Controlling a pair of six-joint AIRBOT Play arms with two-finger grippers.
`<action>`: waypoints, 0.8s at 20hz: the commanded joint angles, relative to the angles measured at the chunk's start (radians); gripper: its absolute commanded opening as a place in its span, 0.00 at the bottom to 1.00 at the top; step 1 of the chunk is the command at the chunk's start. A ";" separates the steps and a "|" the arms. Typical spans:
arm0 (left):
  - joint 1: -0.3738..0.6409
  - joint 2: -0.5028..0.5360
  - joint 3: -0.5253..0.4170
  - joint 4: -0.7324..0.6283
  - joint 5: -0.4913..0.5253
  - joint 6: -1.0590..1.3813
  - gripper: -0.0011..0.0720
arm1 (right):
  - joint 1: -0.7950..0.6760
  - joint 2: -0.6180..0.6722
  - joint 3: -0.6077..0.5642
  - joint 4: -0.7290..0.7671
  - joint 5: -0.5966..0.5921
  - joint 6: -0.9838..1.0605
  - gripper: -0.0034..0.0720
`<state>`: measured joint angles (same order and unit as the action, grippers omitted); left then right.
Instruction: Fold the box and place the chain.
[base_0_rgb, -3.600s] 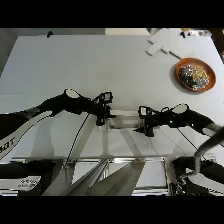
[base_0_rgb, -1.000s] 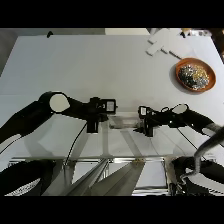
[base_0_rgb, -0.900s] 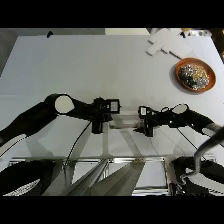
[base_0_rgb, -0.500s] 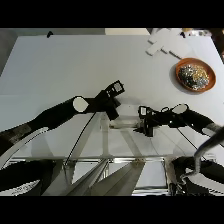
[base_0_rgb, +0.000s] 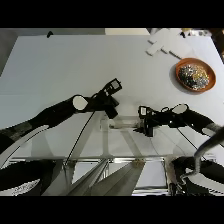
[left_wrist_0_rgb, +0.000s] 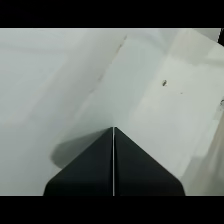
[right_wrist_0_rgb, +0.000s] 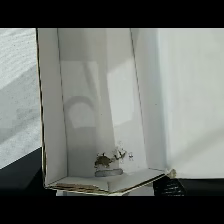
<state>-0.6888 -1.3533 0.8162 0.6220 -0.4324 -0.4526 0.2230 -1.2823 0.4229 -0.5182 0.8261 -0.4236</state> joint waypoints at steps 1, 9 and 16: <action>0.071 0.116 0.000 0.138 -0.179 -0.131 0.02 | 0.000 0.000 0.000 0.000 0.000 0.000 0.36; 0.150 0.137 -0.128 0.153 -0.507 0.157 0.02 | 0.000 0.000 0.000 0.000 0.000 0.000 0.36; 0.140 0.103 -0.145 0.296 -0.516 0.202 0.03 | 0.000 0.000 0.000 0.000 0.000 0.000 0.36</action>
